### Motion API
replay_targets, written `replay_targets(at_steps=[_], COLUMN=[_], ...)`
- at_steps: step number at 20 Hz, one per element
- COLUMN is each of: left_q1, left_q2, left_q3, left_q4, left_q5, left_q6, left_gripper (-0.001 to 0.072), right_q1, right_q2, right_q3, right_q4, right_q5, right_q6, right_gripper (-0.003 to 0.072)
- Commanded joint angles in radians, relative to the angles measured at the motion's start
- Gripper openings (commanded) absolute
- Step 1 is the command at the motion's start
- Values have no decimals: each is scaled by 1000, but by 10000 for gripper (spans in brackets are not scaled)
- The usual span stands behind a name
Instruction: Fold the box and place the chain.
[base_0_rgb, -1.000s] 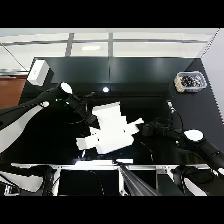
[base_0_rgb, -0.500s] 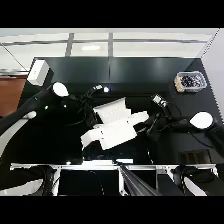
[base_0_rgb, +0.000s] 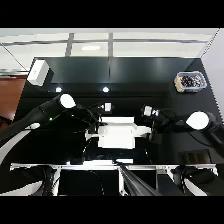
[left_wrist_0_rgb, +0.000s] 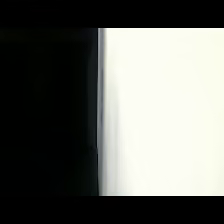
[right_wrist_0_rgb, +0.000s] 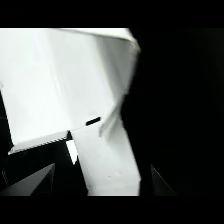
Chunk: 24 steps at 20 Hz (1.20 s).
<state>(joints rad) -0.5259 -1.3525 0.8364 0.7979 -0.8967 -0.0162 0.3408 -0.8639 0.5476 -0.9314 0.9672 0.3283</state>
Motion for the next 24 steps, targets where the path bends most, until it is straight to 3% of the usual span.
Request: replay_targets(at_steps=[1, 13, 18, 24], left_q1=[-18, -18, -18, -18], left_q2=[-34, -56, -56, -56], left_q3=[-3, -2, -2, -2], left_q4=[13, 13, 13, 13], left_q5=[54, 31, 32, 31], left_q6=[61, -67, -103, -105], left_gripper=[25, 25, 25, 26], right_q1=[70, 210, 267, 279], right_q2=[-1, -52, -113, -117], right_q3=[-76, -158, -158, -157], right_q4=[-7, 2, 125, 164], right_q5=[-90, -218, -283, -397], right_q6=[-48, -99, -153, -154], right_gripper=[691, 691, 691, 691])
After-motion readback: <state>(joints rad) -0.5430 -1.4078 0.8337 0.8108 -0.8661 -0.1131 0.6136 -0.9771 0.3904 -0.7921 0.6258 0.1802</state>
